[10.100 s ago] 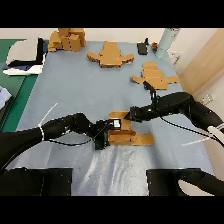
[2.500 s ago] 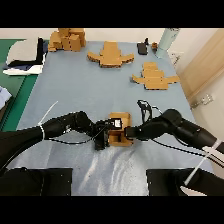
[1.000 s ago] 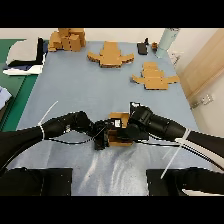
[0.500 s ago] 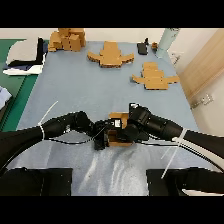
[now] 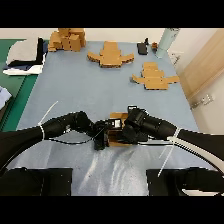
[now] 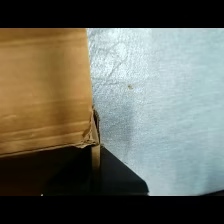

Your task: Fold the box.

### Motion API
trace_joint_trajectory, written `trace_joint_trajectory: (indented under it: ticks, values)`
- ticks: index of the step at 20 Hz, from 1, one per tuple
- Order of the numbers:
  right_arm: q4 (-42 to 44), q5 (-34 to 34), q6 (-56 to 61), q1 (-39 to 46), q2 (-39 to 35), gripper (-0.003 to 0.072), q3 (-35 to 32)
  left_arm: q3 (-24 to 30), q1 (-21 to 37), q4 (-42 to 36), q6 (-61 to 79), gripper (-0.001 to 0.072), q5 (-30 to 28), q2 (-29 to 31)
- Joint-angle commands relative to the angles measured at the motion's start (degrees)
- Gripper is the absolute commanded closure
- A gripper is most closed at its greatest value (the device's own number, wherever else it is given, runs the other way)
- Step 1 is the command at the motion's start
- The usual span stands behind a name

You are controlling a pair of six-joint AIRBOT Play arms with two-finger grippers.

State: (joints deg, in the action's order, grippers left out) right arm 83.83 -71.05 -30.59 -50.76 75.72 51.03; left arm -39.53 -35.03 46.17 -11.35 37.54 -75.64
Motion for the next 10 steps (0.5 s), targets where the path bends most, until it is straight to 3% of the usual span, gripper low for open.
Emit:
trace_joint_trajectory:
  ticks: [1,2,3,4,5,10]
  values:
    - [-1.6,-1.4,-1.0,0.0,0.2,0.068,0.0,0.0,0.0,-0.1,-0.1,0.0282,0.0,0.0]
    - [-1.7,-1.4,-1.0,0.0,0.2,0.0679,0.0,0.0,0.0,-0.1,-0.1,0.0283,0.0,0.0]
    - [-1.8,-1.4,-1.0,0.0,0.2,0.0554,0.0,0.0,0.0,-0.1,-0.1,0.0282,0.0,0.0]
    - [-1.8,-1.4,-1.1,0.1,0.2,0.0341,0.0,0.0,0.0,-0.1,-0.1,0.0282,0.0,0.0]
    - [-2.1,-1.4,-1.6,0.1,0.2,0.0313,0.0,0.0,0.0,-0.1,-0.1,0.0282,0.0,0.0]
    - [-2.4,-1.4,-1.6,0.0,0.1,0.0313,0.0,0.0,0.0,-0.1,-0.1,0.0282,0.0,0.0]
